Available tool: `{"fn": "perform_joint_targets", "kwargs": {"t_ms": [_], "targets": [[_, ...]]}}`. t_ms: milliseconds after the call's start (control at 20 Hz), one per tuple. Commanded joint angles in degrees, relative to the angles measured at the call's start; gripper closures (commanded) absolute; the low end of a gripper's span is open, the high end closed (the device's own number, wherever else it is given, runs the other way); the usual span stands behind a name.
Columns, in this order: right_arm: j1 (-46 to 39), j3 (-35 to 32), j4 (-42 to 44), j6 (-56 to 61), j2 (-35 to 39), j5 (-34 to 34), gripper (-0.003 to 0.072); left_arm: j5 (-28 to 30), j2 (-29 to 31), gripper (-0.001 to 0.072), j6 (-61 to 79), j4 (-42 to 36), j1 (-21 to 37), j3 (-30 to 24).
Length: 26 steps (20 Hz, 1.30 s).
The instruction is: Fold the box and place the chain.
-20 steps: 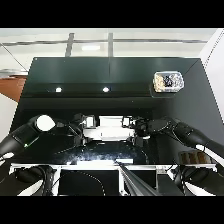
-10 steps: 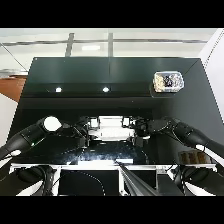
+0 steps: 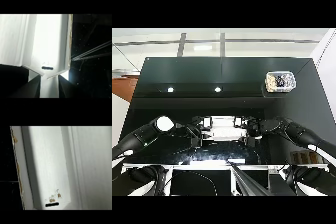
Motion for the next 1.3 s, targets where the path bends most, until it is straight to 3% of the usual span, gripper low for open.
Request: {"fn": "perform_joint_targets", "kwargs": {"t_ms": [0, 700, 1000, 1250], "targets": [[0.00, -0.02, 0.00, 0.00, 0.02, 0.00, 0.0219, 0.33, -0.02, 0.0441, 0.07, -1.20, -0.24, 0.00], [0.00, -0.02, 0.00, 0.00, 0.02, 0.00, 0.0219, 2.23, -3.37, 0.0488, 1.95, -9.33, -1.60, 0.00], [0.00, -0.02, 0.00, 0.00, 0.02, 0.00, 0.0219, 9.16, -4.28, 0.0487, 2.82, -10.21, -6.29, 0.00], [0.00, -0.02, 0.00, 0.00, 0.02, 0.00, 0.0219, 8.90, -4.28, 0.0486, 2.75, -10.19, -6.27, 0.00]]}}
